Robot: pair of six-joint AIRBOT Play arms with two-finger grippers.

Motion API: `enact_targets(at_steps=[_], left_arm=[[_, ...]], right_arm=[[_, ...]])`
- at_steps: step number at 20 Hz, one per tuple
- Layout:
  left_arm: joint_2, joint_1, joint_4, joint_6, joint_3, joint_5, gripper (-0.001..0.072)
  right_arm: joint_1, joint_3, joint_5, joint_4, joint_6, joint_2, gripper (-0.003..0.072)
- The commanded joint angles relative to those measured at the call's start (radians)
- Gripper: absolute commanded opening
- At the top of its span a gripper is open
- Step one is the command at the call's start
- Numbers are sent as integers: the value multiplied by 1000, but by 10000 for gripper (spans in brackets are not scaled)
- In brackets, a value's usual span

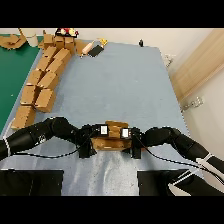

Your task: Fold the box.

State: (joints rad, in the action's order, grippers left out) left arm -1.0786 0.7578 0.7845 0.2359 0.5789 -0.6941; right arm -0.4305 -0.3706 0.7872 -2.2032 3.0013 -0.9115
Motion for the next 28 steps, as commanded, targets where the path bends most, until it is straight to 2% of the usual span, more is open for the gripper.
enact_targets(at_steps=[1, 5, 8, 17, 18, 19, 23, 24, 25, 26, 28], left_arm=[[-6, 1, 61, 132, 0, -21, 657], [0, 1, 122, 176, 0, -89, 657], [3, 3, 104, 171, 0, -25, 657], [-7, 23, 57, 114, 27, 30, 656], [-7, 36, 57, 115, 27, 32, 642], [-12, 48, 58, 110, 27, 40, 568], [-44, 59, 57, 104, 27, 77, 567], [-48, 60, 57, 104, 27, 74, 541], [-48, 60, 57, 104, 27, 74, 336], [-48, 60, 57, 94, 28, 73, 222], [-48, 59, 58, 89, 29, 74, 224]], right_arm=[[0, -1, 0, 0, 0, 1, 502], [0, -1, 0, 0, 0, 0, 502], [0, -1, 0, 0, 0, 1, 502], [0, -1, 0, 0, 0, 0, 502], [0, -1, 0, 0, 0, 1, 502], [0, -1, 0, 0, 0, 1, 502], [0, -1, 5, -1, 0, 1, 502], [0, -1, 8, -1, 0, 0, 502], [0, -1, 8, -1, 0, 1, 502], [0, -1, 8, -1, 0, 1, 502], [0, -1, 8, -1, 0, 1, 502]])
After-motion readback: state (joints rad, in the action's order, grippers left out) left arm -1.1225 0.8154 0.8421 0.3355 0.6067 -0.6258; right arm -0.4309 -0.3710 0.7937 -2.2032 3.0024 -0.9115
